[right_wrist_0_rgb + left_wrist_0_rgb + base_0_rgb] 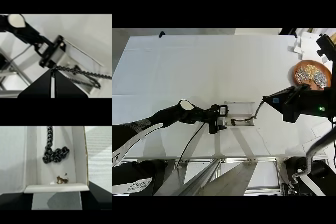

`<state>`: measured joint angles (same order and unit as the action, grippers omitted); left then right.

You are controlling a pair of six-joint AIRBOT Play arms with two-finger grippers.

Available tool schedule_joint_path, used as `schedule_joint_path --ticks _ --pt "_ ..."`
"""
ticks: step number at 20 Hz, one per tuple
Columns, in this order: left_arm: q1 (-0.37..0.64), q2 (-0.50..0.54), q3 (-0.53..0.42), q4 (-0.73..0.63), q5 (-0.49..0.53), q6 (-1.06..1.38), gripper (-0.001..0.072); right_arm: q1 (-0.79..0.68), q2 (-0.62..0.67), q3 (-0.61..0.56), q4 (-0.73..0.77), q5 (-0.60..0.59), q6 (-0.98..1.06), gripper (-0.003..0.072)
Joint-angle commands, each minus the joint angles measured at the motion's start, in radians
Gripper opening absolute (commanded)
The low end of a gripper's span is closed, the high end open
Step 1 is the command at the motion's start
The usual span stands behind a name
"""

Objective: Fold the box and place the chain.

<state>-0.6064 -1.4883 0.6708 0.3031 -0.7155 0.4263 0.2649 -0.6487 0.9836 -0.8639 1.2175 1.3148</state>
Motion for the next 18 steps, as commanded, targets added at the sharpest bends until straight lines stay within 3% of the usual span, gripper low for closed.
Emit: schedule_joint_path --ticks 1,8,13,18 --pt "0.000 0.001 0.001 0.000 0.000 0.000 0.0271 0.002 0.004 0.001 0.142 -0.040 -0.041 0.0014" --pt "0.000 0.001 0.001 0.000 0.000 0.000 0.0271 0.002 -0.024 0.001 0.146 -0.100 -0.071 0.0014" --pt "0.000 0.001 0.001 0.000 0.000 0.000 0.0271 0.002 -0.124 0.000 0.023 -0.064 -0.071 0.0014" --pt "0.000 0.001 0.001 0.000 0.000 0.000 0.0271 0.152 -0.227 -0.061 -0.091 -0.103 -0.069 0.0014"
